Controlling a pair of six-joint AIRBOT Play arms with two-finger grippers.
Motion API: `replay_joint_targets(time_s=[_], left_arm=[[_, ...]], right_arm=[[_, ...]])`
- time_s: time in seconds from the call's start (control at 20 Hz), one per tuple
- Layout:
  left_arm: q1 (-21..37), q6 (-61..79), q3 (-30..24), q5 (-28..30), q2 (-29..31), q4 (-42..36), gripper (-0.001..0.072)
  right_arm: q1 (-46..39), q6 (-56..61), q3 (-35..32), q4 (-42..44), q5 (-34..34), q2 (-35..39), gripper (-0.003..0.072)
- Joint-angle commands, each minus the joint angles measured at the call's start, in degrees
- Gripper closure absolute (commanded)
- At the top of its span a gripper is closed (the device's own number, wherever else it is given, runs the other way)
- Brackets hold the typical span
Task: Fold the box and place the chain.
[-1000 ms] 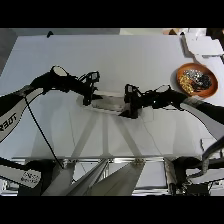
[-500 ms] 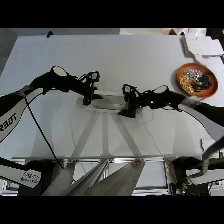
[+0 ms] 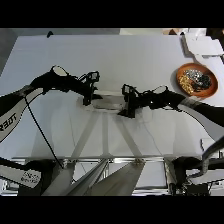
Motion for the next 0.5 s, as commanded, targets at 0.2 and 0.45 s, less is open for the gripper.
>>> replay_joint_targets(time_s=[0.2, 0.45], left_arm=[[0.0, 0.02, -0.02, 0.04, -0.04, 0.0, 0.0697], [0.0, 0.02, -0.02, 0.04, -0.04, 0.0, 0.0697]], right_arm=[[0.07, -0.04, 0.04, 0.02, 0.07, -0.02, 0.01], [0.02, -0.04, 0.04, 0.0, 0.09, -0.02, 0.0172]])
